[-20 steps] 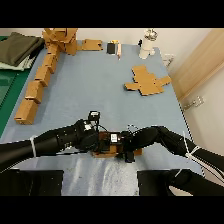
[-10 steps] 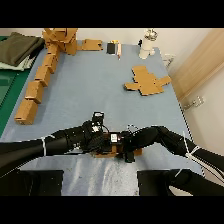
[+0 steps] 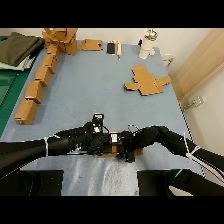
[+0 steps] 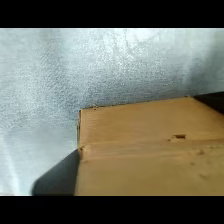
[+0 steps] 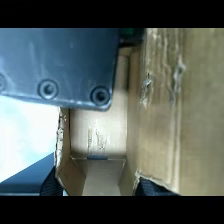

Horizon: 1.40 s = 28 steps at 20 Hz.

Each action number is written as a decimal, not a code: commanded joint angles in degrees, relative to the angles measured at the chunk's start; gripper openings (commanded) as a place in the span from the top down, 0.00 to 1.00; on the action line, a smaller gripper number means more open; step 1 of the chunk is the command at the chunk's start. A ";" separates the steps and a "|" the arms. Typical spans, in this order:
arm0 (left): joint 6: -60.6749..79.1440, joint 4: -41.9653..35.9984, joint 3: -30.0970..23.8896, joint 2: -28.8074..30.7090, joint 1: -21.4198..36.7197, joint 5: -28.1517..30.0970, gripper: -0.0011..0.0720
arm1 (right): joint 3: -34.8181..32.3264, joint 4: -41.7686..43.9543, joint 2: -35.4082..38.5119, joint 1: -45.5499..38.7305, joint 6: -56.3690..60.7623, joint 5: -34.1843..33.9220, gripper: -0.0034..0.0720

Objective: Fold the box.

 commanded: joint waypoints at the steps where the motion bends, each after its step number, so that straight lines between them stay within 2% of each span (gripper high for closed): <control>1: 0.55 -0.26 0.07 -0.09 -0.02 2.19 0.97 | 0.02 0.17 -0.04 0.07 0.00 0.20 0.27; 8: 0.85 -0.28 0.07 -0.09 -0.02 2.01 0.97 | 0.02 0.20 -0.04 0.07 0.00 0.20 0.27; 9: 0.85 -0.31 0.07 0.00 -0.02 2.08 0.91 | 0.02 0.20 -0.04 0.07 0.00 0.20 0.27; 10: 0.81 -0.31 0.07 0.20 -0.02 2.19 0.46 | 0.02 0.20 -0.04 0.07 0.00 0.20 0.27; 11: 0.79 -0.44 0.07 0.55 0.00 2.10 0.13 | 0.02 0.20 -0.04 0.07 0.00 0.20 0.27; 24: 0.83 0.42 0.11 6.45 1.20 -2.78 0.13 | 0.02 0.20 -0.04 0.07 0.00 0.20 0.27; 25: 0.83 0.24 0.11 7.32 1.88 -3.87 0.18 | 0.02 0.20 -0.04 0.07 0.00 0.20 0.27; 28: 0.83 0.24 0.11 8.98 3.13 -5.95 0.18 | 0.02 0.17 -0.04 0.07 -0.02 0.20 0.27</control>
